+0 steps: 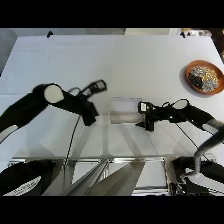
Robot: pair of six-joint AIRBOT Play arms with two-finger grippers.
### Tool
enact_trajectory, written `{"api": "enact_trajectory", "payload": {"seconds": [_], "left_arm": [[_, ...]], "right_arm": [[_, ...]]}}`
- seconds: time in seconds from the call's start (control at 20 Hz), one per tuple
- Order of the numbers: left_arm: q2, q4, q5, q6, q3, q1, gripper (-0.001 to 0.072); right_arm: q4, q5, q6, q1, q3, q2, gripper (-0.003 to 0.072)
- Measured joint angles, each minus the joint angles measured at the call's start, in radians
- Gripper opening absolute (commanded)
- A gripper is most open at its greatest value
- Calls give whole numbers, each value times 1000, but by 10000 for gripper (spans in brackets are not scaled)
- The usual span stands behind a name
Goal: Fold the box and place the chain.
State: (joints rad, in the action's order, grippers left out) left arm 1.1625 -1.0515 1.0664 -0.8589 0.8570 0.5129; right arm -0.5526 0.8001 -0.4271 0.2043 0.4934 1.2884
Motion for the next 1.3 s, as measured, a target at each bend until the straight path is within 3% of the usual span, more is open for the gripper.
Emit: {"api": "enact_trajectory", "payload": {"seconds": [0.25, 0.45, 0.85, 1.05, 1.3], "left_arm": [[-28, -27, 26, -332, -109, -152, 4], [10, 73, -35, -410, -187, -193, 4], [186, 341, -196, -340, -217, -114, 4], [208, 401, -255, -314, -212, -87, 4], [175, 447, -229, -289, -159, -71, 12]], "right_arm": [[0, 0, 0, 0, 0, 0, 378], [0, 0, 0, 0, 0, 0, 378], [0, 0, 0, 0, 0, 0, 378], [0, 0, 0, 0, 0, 0, 378], [0, 0, 0, 0, 0, 0, 378]]}}
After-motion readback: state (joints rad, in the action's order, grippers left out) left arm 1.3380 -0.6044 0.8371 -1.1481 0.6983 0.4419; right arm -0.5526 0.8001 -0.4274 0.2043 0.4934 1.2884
